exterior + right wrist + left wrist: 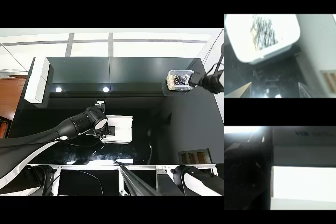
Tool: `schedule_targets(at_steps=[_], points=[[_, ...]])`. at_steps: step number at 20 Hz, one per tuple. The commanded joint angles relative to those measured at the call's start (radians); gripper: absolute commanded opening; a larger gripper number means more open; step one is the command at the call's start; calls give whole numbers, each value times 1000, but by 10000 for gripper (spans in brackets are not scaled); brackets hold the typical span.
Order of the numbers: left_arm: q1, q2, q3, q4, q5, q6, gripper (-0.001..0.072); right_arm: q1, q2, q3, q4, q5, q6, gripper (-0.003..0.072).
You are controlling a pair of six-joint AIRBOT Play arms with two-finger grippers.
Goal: Fold the box and place the chain.
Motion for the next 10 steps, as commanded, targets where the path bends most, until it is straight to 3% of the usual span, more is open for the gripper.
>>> schedule_targets(at_steps=[1,6,10], points=[[1,0,0,1,-2,0,33,-93,-264,218,106,8,-5,710],[0,0,0,0,-2,0,33,-93,-572,545,104,161,242,703],[0,0,0,0,-2,0,33,-108,-689,648,105,185,422,701]])
